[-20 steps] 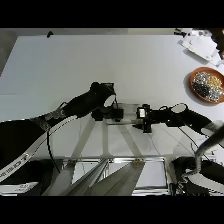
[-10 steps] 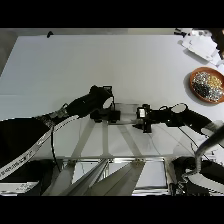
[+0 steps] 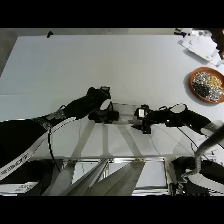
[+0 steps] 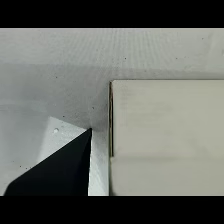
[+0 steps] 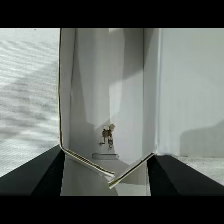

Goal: Fold the box and place the chain.

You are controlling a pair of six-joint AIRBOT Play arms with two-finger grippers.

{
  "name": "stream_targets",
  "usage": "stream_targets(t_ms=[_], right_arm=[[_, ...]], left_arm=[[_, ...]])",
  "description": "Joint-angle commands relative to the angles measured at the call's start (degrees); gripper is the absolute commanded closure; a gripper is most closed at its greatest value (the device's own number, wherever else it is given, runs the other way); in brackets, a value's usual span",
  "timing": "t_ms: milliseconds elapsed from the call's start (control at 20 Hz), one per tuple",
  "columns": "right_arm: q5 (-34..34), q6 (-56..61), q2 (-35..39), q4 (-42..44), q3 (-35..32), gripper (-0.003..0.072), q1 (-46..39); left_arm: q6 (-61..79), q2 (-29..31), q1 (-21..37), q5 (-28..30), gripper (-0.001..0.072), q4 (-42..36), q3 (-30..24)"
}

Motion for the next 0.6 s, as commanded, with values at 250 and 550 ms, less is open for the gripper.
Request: stream_targets(t_ms=[250, 550], right_arm=[[-0.31, 0.04, 0.04, -0.04, 0.04, 0.0266, -0.02], [-0.28, 0.04, 0.04, -0.04, 0.04, 0.0266, -0.02]], left_arm=[[0.44, -0.04, -0.70, 3.26, 0.0696, -0.96, -0.15], [3.21, 4.48, -0.57, 3.26, 0.0591, 1.62, -0.13]])
